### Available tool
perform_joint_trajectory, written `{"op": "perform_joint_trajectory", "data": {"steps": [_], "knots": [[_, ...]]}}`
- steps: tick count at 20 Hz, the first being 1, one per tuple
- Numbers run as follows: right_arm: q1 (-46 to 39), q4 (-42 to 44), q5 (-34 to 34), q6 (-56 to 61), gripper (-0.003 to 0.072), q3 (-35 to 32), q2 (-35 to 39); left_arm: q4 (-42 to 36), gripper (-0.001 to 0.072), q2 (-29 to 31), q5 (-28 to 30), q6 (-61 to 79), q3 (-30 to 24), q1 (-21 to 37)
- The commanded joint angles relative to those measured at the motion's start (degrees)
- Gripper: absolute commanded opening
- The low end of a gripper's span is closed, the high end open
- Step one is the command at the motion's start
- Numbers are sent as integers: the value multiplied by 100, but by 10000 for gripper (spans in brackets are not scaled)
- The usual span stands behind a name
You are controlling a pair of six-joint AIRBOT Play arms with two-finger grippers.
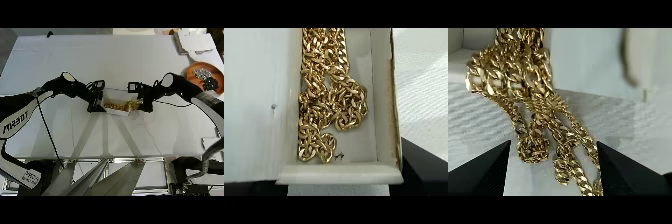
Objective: Fold the box and place the chain.
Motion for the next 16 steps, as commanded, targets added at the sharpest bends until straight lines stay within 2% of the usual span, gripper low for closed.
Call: {"op": "perform_joint_trajectory", "data": {"steps": [1,2,3,6,7,11,16], "knots": [[-2,61,-81,-87,595,-2,-214,0,367,2,0,0,7,0],[-2,59,-85,-85,583,-2,-278,0,367,2,0,2,7,0],[-2,57,-83,-83,502,-2,-317,0,367,2,0,2,7,0],[-4,48,24,-15,39,-2,-332,0,367,2,0,0,7,0],[-4,4,122,-15,14,-2,-332,0,367,2,0,0,7,0],[-4,-59,361,177,12,-2,-85,0,367,2,0,2,7,0],[-2,-46,385,754,11,0,789,0,367,2,0,2,7,0]]}}
